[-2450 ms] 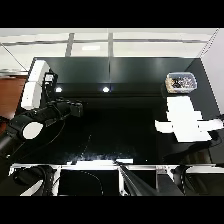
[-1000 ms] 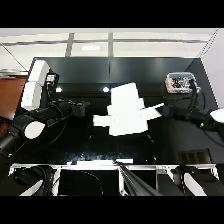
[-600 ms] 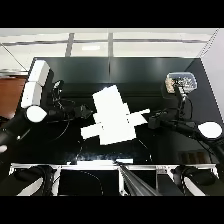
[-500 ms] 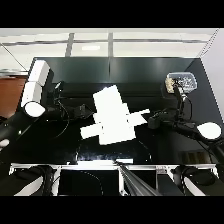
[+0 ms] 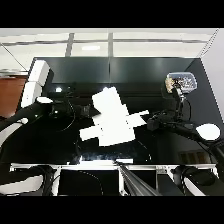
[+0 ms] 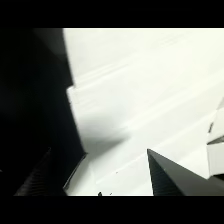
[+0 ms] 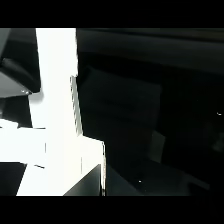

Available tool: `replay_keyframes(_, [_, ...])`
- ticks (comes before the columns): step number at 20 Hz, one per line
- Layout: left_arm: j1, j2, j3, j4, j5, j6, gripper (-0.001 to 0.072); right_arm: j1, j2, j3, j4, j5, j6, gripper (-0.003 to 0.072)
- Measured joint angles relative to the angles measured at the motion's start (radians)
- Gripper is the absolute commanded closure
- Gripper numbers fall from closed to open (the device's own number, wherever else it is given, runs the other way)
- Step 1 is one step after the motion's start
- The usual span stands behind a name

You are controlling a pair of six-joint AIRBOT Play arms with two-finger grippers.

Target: Fold the box and place the chain.

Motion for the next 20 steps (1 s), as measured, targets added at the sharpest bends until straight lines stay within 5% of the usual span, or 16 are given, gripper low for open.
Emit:
replay_keyframes(5, [-0.001,-0.123,0.063,-0.045,-0.245,0.195,0.0058,0.0,0.0,0.0,-0.016,0.012,0.018,0.0672])
replay_keyframes(8, [-0.001,-0.18,0.12,-0.005,-0.349,0.245,0.0339,0.0,0.0,0.0,-0.025,0.019,0.035,0.0672])
replay_keyframes(9, [-0.001,-0.192,0.138,0.021,-0.37,0.254,0.0381,0.0,0.0,0.0,-0.026,0.022,0.035,0.0672])
replay_keyframes(13, [-0.001,-0.219,0.188,0.09,-0.409,0.276,0.0384,0.0,0.0,0.0,-0.031,0.03,0.042,0.0672])
replay_keyframes(16, [-0.001,-0.225,0.204,0.111,-0.419,0.286,0.0662,0.0,0.0,0.0,-0.032,0.039,0.044,0.0643])
replay_keyframes(18, [0.0,-0.226,0.209,0.116,-0.423,0.29,0.0682,0.0,0.0,0.0,-0.034,0.048,0.047,-0.003])
replay_keyframes(20, [0.0,-0.227,0.211,0.125,-0.435,0.307,0.0686,-0.01,0.0,0.007,-0.057,0.061,0.062,-0.003])
